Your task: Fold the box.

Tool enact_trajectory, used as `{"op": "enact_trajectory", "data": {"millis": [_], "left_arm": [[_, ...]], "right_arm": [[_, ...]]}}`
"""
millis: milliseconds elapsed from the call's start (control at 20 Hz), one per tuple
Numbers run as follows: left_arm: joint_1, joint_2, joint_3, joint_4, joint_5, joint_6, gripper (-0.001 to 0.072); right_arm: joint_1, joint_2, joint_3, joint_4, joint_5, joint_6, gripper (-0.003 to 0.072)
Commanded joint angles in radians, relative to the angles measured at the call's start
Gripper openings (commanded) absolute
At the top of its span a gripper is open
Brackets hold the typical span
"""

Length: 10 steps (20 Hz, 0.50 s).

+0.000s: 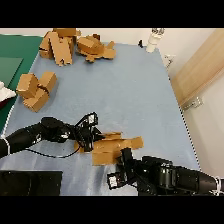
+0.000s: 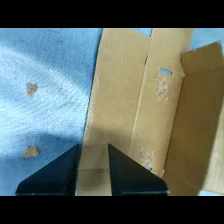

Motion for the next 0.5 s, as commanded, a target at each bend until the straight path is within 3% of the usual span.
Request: {"op": "enact_trajectory", "data": {"millis": [0, 450], "left_arm": [[0.001, 0.0, 0.0, 0.0, 0.0, 0.0, 0.0016], [0.001, 0.0, 0.0, 0.0, 0.0, 0.0, 0.0016]], "right_arm": [[0.0, -0.004, 0.008, -0.037, -0.006, -0.01, 0.0314], [-0.002, -0.004, 0.071, -0.058, 0.037, -0.009, 0.0314]]}}
